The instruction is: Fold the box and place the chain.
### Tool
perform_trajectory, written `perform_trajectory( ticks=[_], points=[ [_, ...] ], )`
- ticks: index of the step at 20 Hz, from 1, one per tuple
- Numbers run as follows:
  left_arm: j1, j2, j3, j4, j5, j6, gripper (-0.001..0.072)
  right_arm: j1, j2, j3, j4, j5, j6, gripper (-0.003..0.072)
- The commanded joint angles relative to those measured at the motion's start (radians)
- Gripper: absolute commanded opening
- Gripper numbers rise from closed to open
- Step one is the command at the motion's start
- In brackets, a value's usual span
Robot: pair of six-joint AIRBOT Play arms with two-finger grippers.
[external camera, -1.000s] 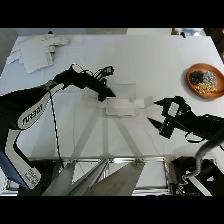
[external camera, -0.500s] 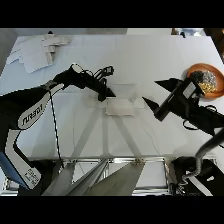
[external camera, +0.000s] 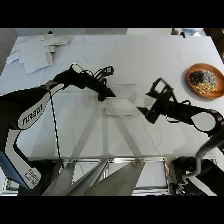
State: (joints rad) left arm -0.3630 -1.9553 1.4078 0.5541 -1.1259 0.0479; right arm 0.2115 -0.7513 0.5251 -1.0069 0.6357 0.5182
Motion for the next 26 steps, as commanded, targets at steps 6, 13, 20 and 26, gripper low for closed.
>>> perform_trajectory(
  ticks=[6,13,20,26],
  points=[
    [0.0,-0.001,0.0,0.0,0.0,0.0,0.0013,-0.03,-0.001,-0.088,-0.026,0.127,-0.478,0.0693],
    [0.0,0.0,0.0,0.0,0.0,0.0,0.0013,-0.151,-0.192,-0.105,0.28,-0.014,-0.793,0.0693],
    [0.0,-0.001,0.0,0.0,0.0,0.0,0.0013,-0.151,-0.38,-0.105,0.583,-0.107,-1.082,0.0693],
    [0.0,0.0,0.0,0.0,0.0,0.0,0.0013,-0.151,-0.456,-0.103,0.798,-0.107,-1.242,0.0693]
  ],
)
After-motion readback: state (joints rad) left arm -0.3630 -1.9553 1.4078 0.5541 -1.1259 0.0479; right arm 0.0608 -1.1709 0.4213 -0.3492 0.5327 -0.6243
